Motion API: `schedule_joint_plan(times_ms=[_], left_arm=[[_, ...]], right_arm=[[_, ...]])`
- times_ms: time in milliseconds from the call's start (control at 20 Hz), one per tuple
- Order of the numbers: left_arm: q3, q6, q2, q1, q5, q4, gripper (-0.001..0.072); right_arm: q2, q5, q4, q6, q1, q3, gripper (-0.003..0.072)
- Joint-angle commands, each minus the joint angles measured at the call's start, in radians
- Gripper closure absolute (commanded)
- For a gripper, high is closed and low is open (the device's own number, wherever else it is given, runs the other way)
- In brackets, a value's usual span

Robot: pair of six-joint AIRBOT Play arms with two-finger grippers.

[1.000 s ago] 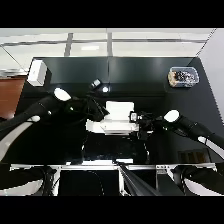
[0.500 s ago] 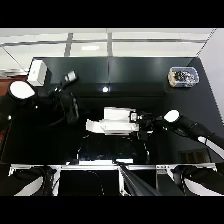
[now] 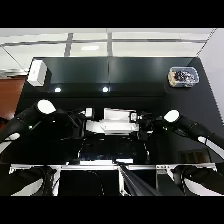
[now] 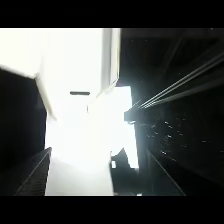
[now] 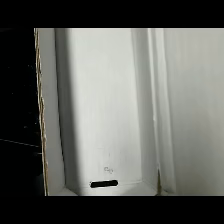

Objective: Fold the box and place the chain.

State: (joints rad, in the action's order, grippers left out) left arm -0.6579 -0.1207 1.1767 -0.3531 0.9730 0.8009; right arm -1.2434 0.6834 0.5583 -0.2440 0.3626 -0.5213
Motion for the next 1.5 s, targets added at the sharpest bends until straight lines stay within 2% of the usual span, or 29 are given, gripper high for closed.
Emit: schedule_joint_plan(times_ms=[0,100,350,400,450,550,650,700,750,800,1000,1200,1300,1450], left_arm=[[-0.010,-0.062,0.056,-0.061,-0.119,0.001,-0.0002],[-0.010,-0.027,0.063,-0.082,-0.175,0.001,-0.0002],[-0.010,-0.032,0.063,-0.087,-0.180,-0.090,0.0025],[-0.010,-0.032,0.063,-0.093,-0.180,-0.095,0.0060],[-0.010,-0.032,0.063,-0.101,-0.179,-0.100,0.0146],[-0.010,-0.032,0.066,-0.123,-0.179,-0.104,0.0230],[-0.010,-0.032,0.072,-0.147,-0.180,-0.104,0.0248],[-0.010,-0.032,0.073,-0.154,-0.180,-0.104,0.0308],[-0.010,-0.032,0.073,-0.157,-0.180,-0.103,0.0476],[-0.010,-0.032,0.073,-0.157,-0.183,-0.103,0.0546],[-0.010,-0.032,0.073,-0.156,-0.218,-0.105,0.0546],[-0.020,-0.031,0.073,-0.152,-0.159,-0.113,0.0541],[-0.038,-0.028,0.073,-0.147,-0.160,-0.110,0.0414],[-0.054,-0.026,0.073,-0.122,-0.148,-0.110,0.0414]], right_arm=[[0.000,0.000,0.000,0.000,0.001,0.000,0.0491],[0.000,0.000,0.000,0.000,0.001,0.000,0.0490],[0.000,0.000,0.000,0.000,0.001,0.000,0.0491],[0.000,0.000,0.000,0.000,0.001,0.000,0.0490],[0.000,0.000,0.000,0.000,0.001,0.000,0.0491],[0.000,0.000,0.000,0.000,0.001,0.000,0.0491],[0.000,0.000,0.000,0.000,0.001,0.000,0.0490],[0.000,0.000,0.000,0.000,0.001,0.000,0.0491],[0.000,0.000,0.000,0.000,0.001,0.000,0.0491],[0.000,0.000,0.000,0.000,0.001,0.000,0.0491],[0.000,0.000,0.000,0.000,0.001,0.000,0.0490],[0.000,0.000,0.000,0.000,0.001,0.000,0.0491],[0.000,0.000,0.000,0.000,0.001,0.000,0.0491],[0.000,0.000,0.000,0.000,0.001,0.000,0.0491]])
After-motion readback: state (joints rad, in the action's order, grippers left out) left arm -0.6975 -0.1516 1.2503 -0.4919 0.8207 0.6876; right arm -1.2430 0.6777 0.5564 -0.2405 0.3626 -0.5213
